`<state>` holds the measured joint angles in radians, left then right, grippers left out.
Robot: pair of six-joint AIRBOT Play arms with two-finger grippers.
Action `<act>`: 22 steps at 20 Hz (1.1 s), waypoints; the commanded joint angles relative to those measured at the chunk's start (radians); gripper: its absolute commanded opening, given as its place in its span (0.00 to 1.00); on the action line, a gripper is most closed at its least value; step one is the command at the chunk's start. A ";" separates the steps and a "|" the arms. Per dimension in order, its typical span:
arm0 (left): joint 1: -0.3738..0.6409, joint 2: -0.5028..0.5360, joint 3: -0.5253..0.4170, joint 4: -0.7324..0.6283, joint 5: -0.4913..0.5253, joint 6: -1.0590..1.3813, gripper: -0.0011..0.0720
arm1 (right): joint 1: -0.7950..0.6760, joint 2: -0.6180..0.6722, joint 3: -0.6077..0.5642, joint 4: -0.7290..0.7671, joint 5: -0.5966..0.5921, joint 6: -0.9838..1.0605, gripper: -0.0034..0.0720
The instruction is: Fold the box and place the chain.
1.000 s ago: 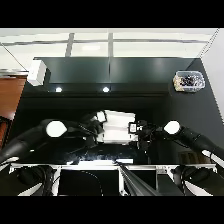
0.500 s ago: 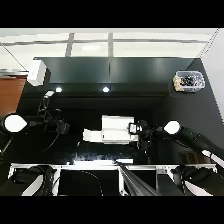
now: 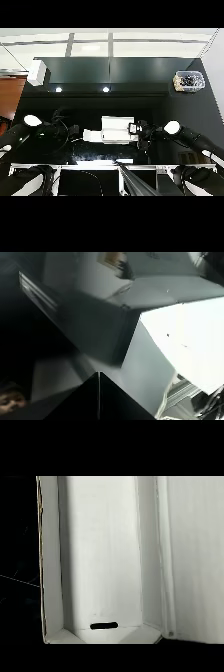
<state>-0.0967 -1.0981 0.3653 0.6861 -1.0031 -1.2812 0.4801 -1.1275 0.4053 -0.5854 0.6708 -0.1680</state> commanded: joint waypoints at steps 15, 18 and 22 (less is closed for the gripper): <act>-0.159 -0.080 0.138 -0.204 -0.002 0.335 0.96 | 0.000 0.000 -0.001 0.002 -0.003 0.003 0.14; -0.181 -0.080 0.159 -0.180 -0.023 0.336 0.96 | 0.000 0.000 -0.001 0.002 -0.003 0.003 0.14; -0.274 -0.080 0.196 -0.136 -0.007 0.330 0.96 | 0.000 0.000 -0.001 0.002 -0.003 0.003 0.14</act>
